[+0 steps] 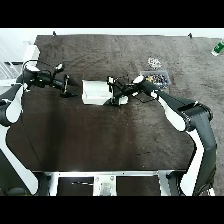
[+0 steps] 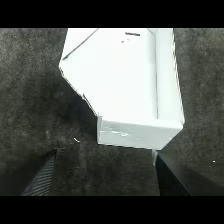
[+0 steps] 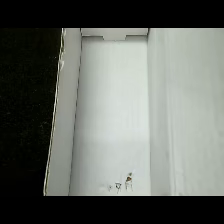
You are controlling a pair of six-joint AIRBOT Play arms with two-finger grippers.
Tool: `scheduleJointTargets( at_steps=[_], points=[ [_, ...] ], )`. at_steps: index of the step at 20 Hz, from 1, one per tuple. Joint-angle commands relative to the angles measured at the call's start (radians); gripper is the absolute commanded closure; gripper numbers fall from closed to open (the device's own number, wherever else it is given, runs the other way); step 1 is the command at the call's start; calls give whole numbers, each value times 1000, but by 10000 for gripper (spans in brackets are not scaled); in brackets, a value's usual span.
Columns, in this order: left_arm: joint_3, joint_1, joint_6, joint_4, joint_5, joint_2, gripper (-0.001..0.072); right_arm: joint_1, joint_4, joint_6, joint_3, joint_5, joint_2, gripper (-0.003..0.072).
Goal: Fold the box and place the chain.
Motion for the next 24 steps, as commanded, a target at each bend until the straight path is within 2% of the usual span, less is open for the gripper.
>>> scheduleJointTargets(
  at_steps=[1, 8, 14, 24],
  points=[
    [0, -2, 23, 0, 26, -6, -7, 1, 0, 0, 0, 0, 0, 142],
    [-17, -23, 39, -9, 41, -10, -7, 1, 0, 0, 0, 0, 0, 141],
    [-17, -27, -6, 3, -30, -10, -7, 1, 0, 0, 0, 0, 0, 142],
    [-18, -53, 3, 24, 24, -31, 11, 1, 0, 0, 0, 0, 0, 142]
  ],
)
